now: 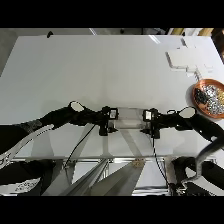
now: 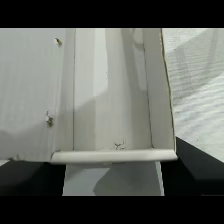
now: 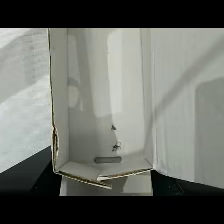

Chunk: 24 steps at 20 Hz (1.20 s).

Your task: Fold the box and place the chain.

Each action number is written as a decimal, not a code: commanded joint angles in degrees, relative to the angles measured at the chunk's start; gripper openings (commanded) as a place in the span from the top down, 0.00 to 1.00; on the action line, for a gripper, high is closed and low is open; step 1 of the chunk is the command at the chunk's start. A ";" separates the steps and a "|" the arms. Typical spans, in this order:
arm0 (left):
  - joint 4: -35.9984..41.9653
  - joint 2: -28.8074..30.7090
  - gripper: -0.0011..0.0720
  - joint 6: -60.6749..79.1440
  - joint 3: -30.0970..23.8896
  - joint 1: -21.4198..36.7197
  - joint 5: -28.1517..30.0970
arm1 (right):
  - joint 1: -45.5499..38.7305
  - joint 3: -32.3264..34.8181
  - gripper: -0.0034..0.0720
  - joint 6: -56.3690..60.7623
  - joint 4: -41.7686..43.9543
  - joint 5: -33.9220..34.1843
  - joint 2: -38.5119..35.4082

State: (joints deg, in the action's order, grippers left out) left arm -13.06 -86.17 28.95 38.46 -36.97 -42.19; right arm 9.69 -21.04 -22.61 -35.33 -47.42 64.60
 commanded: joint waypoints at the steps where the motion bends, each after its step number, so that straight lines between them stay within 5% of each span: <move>1: -0.02 -0.04 0.61 0.00 0.02 -0.04 -0.02 | 0.00 -0.02 0.10 3.41 0.20 -0.11 -0.87; 2: 0.00 -0.04 0.61 0.00 0.02 -0.04 0.00 | -0.02 -0.04 0.02 6.56 -0.81 -0.09 -1.70; 11: 0.00 -0.04 0.61 0.00 0.02 -0.04 -0.02 | 0.00 -0.04 0.03 34.34 -26.60 -3.15 -19.02; 15: -0.02 -0.04 0.61 0.00 0.02 -0.04 -0.02 | 0.00 -0.02 0.04 40.59 -24.68 -4.83 -25.11; 19: -0.02 -0.04 0.61 0.00 0.02 -0.04 -0.02 | 0.00 -0.02 0.05 39.41 -13.94 -8.96 -27.98; 22: -0.02 -0.04 0.61 0.00 0.02 -0.04 -0.02 | 0.00 -0.02 0.40 35.08 -0.85 -7.93 -27.85; 24: -0.02 -0.04 0.61 0.00 0.02 -0.04 -0.02 | 0.00 -0.02 0.92 32.11 4.83 -4.70 -26.97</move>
State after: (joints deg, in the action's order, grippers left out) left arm -13.06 -86.19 28.95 38.46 -37.01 -42.22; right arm 9.69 -21.02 13.34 -41.34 -54.52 37.41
